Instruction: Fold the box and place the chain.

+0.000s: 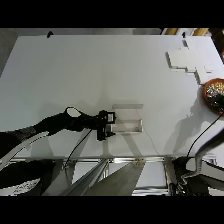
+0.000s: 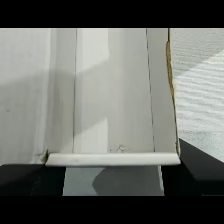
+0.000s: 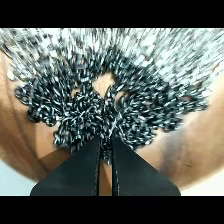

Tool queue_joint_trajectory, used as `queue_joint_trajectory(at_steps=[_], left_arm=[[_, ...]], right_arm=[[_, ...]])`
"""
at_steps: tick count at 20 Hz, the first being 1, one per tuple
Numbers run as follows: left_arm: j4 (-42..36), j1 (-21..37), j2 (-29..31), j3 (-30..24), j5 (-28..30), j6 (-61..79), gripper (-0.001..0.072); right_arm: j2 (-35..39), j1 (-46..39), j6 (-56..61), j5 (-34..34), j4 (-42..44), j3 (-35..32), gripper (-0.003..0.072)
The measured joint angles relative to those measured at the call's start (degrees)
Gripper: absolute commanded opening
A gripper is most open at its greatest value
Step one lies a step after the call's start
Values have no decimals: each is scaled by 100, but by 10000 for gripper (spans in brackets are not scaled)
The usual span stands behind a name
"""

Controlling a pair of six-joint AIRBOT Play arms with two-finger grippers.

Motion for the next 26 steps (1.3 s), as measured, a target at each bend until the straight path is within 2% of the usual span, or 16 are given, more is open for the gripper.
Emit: queue_joint_trajectory(at_steps=[4,11,20,26], left_arm=[[0,-2,0,0,0,0,254],[0,-2,0,0,0,0,254],[-2,-2,0,0,0,0,254],[-2,-2,0,0,0,0,254]], right_arm=[[595,0,-37,186,103,0,20],[1611,463,-848,981,1429,0,20],[3167,1985,-1285,2671,2363,0,20],[3943,3532,-1307,3467,2927,0,21]])
